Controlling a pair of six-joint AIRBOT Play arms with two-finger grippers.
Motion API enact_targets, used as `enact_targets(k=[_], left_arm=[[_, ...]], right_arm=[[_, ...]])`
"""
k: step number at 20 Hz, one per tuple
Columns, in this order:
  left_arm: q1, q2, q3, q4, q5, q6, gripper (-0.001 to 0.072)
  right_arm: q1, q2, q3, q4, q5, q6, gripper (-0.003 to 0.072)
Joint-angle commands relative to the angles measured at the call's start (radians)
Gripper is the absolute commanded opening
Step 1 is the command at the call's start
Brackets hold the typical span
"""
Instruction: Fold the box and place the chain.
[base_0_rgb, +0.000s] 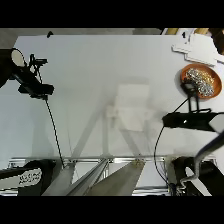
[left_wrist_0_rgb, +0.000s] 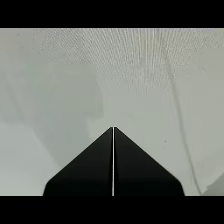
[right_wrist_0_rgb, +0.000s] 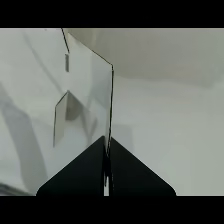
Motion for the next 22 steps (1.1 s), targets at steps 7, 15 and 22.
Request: enact_targets(k=[7,15,22], left_arm=[[0.0,-0.002,0.0,-0.249,0.259,0.084,0.0091],[-0.148,-0.13,0.0,-0.946,0.123,0.789,0.0416],[-0.356,-0.271,0.0,-1.025,0.102,0.969,0.0533]], right_arm=[[0.2,0.018,-0.064,0.007,-0.155,0.081,0.0017],[0.2,0.018,-0.064,0.008,-0.151,0.081,0.0017],[0.201,0.018,-0.064,0.008,-0.134,0.081,0.0017]])
